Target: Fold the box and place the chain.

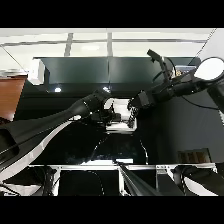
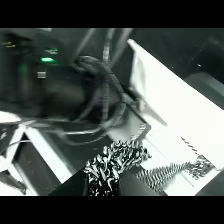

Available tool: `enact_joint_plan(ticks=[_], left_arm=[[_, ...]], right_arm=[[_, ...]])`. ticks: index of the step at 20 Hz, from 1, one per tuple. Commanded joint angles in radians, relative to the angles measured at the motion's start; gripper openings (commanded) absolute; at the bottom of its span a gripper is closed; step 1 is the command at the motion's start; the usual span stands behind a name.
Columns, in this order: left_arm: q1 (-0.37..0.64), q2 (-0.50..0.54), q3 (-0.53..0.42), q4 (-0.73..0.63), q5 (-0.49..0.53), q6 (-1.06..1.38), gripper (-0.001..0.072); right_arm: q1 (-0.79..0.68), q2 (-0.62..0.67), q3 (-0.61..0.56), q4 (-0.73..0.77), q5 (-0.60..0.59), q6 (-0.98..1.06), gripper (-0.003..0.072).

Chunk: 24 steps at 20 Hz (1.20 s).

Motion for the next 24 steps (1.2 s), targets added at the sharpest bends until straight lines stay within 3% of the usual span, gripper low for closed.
enact_joint_plan(ticks=[1, 6, 7, 8, 11, 14, 17, 22, 23, 24], left_arm=[[0.0, 0.0, 0.001, 0.0, 0.002, 0.0, 0.0027], [0.0, 0.0, 0.001, 0.0, 0.002, 0.0, 0.0027], [0.0, 0.0, 0.001, 0.0, 0.002, 0.0, 0.0027], [0.0, 0.0, 0.001, 0.0, 0.002, 0.0, 0.0027], [0.0, 0.0, 0.001, 0.0, 0.004, 0.0, 0.0027], [0.0, 0.0, 0.001, 0.0, 0.004, 0.0, 0.0027], [0.001, -0.001, 0.001, 0.001, 0.022, 0.001, 0.0027], [0.007, 0.003, 0.012, -0.051, 0.04, -0.018, 0.003], [0.007, 0.008, 0.027, -0.074, 0.058, -0.034, 0.0088], [0.005, 0.022, 0.039, -0.082, 0.089, -0.034, 0.0258]], right_arm=[[0.01, -0.001, -0.08, -0.007, -0.073, 0.003, 0.0013], [0.013, -0.001, -0.201, 0.006, -0.225, 0.04, 0.0016], [0.023, -0.001, -0.213, 0.006, -0.257, 0.061, 0.0166], [0.039, -0.001, -0.214, 0.003, -0.266, 0.063, 0.0372], [0.02, 0.003, -0.212, -0.027, -0.254, 0.062, 0.0376], [-0.112, 0.01, -0.212, -0.114, -0.134, 0.062, 0.0376], [-0.202, 0.011, -0.212, -0.111, 0.021, 0.059, 0.0376], [-0.204, 0.012, -0.213, -0.113, 0.032, 0.033, 0.0376], [-0.204, 0.012, -0.213, -0.113, 0.032, 0.031, 0.0376], [-0.203, 0.012, -0.213, -0.113, 0.032, 0.031, 0.0376]])
